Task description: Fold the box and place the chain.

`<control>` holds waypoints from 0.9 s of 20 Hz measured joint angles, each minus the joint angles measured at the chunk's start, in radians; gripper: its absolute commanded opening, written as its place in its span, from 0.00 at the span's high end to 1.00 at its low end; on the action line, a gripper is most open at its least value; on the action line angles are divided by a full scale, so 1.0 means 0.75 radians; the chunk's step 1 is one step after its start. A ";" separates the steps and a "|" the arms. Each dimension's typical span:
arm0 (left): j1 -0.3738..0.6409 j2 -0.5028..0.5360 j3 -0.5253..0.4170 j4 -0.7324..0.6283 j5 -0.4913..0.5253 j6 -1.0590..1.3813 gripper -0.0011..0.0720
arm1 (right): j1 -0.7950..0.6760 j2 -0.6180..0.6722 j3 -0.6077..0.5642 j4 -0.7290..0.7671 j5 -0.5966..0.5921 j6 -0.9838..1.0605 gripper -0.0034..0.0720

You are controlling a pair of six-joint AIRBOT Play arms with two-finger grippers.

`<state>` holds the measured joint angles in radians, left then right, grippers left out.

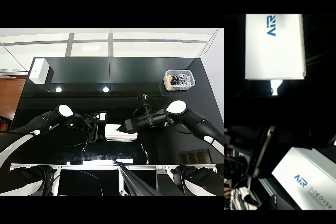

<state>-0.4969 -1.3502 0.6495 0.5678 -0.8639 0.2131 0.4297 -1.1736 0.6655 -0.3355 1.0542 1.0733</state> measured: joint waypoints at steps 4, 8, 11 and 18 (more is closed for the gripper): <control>0.000 0.000 0.000 0.000 0.000 0.000 0.66 | 0.020 -0.062 -0.011 -0.021 -0.058 0.047 0.94; 0.000 0.000 0.000 0.001 0.000 0.001 0.66 | 0.025 -0.086 -0.014 -0.040 -0.100 0.072 0.94; 0.000 0.000 0.000 0.001 0.000 0.001 0.66 | 0.029 -0.092 -0.015 -0.073 -0.126 0.103 0.94; 0.000 0.000 0.000 0.001 0.000 0.001 0.66 | 0.082 -0.097 -0.015 -0.161 -0.185 0.148 0.94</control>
<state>-0.4969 -1.3502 0.6495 0.5686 -0.8639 0.2138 0.4911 -1.2461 0.6544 -0.4561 0.9154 1.1839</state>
